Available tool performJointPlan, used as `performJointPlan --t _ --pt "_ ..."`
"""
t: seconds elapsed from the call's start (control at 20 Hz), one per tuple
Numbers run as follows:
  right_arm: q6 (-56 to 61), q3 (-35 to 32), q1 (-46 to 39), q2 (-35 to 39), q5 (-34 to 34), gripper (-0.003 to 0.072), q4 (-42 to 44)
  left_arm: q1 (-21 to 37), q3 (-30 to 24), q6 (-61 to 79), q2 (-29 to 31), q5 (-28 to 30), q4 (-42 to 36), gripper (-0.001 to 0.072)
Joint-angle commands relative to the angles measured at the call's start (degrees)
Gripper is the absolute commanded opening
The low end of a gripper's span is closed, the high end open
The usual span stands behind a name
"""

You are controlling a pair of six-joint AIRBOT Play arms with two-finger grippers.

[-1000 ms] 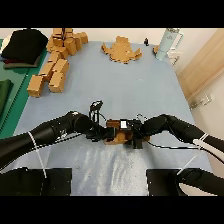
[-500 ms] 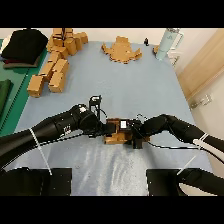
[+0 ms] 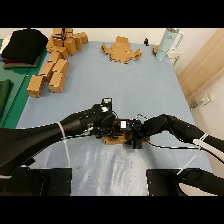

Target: Fold the box.

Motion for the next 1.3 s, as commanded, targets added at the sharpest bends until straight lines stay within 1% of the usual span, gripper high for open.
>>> performJointPlan --t 0.0,0.4,0.45,0.5,0.6,0.65,0.95,1.0,1.05,1.1,1.25 --pt "0.0 0.1 0.0 0.0 0.0 0.0524 0.0 -0.5 2.2 -0.2 -3.5 -2.3 0.9 0.0487" --pt "0.0 0.1 0.0 0.0 0.0 0.0524 0.0 -0.5 2.2 0.3 -6.5 -0.5 1.0 0.0486" --pt "0.0 0.1 0.0 0.0 0.0 0.0524 0.0 -0.5 2.2 0.3 -6.5 -0.4 1.0 0.0475" --pt "0.0 0.1 0.0 0.0 0.0 0.0524 0.0 -0.5 2.2 0.3 -6.5 -0.2 1.0 0.0377" --pt "0.0 0.1 0.0 0.0 0.0 0.0525 0.0 -0.5 2.2 0.3 -6.5 -0.2 1.4 0.0091" --pt "0.0 0.1 0.0 0.0 0.0 0.0525 0.0 -0.5 2.2 0.3 -6.5 -0.2 1.5 0.0013" --pt "0.0 0.1 0.0 0.0 0.0 0.0524 0.0 -0.5 2.2 0.3 -6.5 -0.3 0.6 0.0014" --pt "0.0 0.1 0.0 0.0 0.0 0.0524 0.0 -0.5 2.2 0.3 -6.5 -0.4 0.0 0.0027" --pt "0.0 0.1 0.0 0.0 0.0 0.0524 0.0 -0.5 2.2 0.3 -6.4 -0.5 -0.7 0.024" --pt "0.0 0.1 0.0 0.0 0.0 0.0524 0.0 -0.5 2.3 0.2 -6.4 -1.3 -1.4 0.0428" --pt "0.0 0.1 0.0 0.0 0.0 0.0525 0.0 -0.4 3.4 0.3 -6.3 -5.1 -1.8 0.0428"
